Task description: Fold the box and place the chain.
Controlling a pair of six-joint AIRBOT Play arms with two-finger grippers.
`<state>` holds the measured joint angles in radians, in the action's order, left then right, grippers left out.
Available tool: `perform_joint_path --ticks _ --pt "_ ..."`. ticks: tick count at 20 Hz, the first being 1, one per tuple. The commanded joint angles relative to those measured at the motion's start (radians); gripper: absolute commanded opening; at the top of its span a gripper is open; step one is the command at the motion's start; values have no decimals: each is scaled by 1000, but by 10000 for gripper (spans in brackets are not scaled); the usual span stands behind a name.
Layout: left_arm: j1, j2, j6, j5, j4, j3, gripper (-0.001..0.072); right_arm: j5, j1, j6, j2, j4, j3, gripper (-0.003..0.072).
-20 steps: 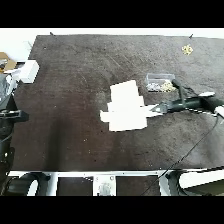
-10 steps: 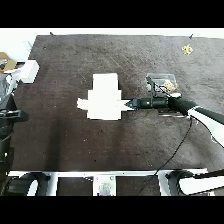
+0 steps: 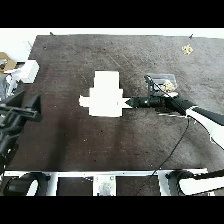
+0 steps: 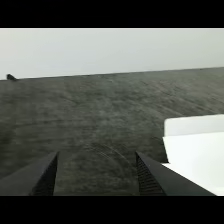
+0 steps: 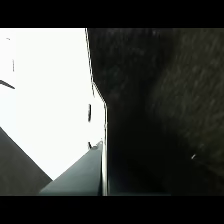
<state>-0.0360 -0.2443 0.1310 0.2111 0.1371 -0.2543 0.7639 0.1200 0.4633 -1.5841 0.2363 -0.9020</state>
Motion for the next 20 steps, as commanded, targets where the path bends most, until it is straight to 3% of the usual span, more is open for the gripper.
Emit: perform_joint_path --ticks 1,7,10,13,17,20 --pt "1 -223 -9 191 -2 -122 519 -9 2 -20 0 7 -28 0" --pt "1 -769 -8 467 60 -465 519 -13 2 -20 -1 52 -26 1" --pt "0 -1044 14 663 85 -703 519 -13 2 -27 -1 57 -26 1" --pt "0 -1312 224 908 237 -1015 520 -13 2 -27 -1 106 -26 1" --pt "0 -1601 459 1150 364 -1395 520 -32 2 -27 -1 113 -26 1" --pt "-18 -1746 553 1222 448 -1564 520 -40 2 -27 -1 120 -26 1"
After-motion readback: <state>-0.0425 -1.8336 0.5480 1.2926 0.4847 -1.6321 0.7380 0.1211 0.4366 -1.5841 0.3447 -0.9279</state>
